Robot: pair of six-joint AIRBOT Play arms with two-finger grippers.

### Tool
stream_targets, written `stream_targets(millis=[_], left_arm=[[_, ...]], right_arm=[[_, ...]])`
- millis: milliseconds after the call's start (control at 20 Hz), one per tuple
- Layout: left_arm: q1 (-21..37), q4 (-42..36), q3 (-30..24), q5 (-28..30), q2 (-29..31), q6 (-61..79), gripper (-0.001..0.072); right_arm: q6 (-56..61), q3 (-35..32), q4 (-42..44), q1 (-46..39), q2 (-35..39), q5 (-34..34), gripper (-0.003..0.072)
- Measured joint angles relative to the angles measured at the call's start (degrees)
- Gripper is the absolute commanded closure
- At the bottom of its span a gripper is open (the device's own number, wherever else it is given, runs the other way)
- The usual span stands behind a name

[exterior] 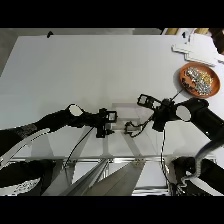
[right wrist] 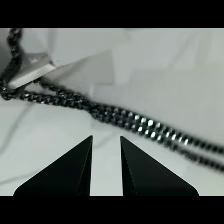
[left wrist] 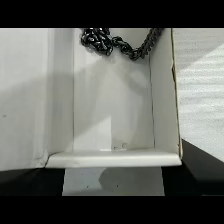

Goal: Fold the box and place the chain.

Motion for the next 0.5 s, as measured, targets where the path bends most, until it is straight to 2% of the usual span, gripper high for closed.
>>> stream_targets(millis=[200, 500], left_arm=[[0.0, 0.0, 0.0, 0.0, 0.0, 0.0, 0.0491], [0.0, 0.0, 0.0, 0.0, 0.0, 0.0, 0.0491]], right_arm=[[-17.9, -0.1, 5.9, -2.8, -2.1, -0.6, 0.0501], [-27.6, -1.5, 9.1, -4.2, -5.4, -1.6, 0.0507]])
